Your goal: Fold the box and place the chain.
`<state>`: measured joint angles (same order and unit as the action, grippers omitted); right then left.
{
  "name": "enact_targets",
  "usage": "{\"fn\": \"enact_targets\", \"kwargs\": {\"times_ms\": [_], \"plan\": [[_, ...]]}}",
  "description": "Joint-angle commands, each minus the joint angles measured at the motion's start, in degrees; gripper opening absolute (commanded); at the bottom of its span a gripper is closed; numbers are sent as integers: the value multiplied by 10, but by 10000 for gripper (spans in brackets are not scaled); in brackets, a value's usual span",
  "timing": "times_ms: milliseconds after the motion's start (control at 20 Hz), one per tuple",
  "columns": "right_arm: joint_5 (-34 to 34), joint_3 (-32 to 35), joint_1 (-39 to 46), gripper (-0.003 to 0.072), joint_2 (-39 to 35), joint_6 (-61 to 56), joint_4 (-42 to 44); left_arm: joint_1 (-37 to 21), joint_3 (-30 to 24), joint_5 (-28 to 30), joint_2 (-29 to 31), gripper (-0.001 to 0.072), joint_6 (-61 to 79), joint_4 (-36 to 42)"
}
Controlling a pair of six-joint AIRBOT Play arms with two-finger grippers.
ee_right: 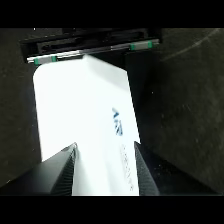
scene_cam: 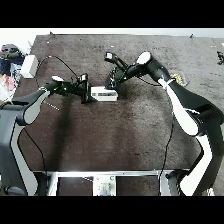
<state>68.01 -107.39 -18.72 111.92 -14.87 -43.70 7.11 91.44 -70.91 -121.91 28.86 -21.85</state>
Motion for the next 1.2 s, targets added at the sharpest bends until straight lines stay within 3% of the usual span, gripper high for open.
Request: {"fn": "enact_targets", "kwargs": {"times_ms": [0,500,550,1150], "plan": [[22,0,26,420,-16,-28,15,0,0,0,0,351,0,0],[-10,72,12,433,-16,37,68,0,0,0,0,351,0,0],[-14,73,8,489,-15,37,65,0,0,0,0,351,0,0],[-89,73,-23,488,-7,50,-1,0,0,0,0,351,0,0]]}}
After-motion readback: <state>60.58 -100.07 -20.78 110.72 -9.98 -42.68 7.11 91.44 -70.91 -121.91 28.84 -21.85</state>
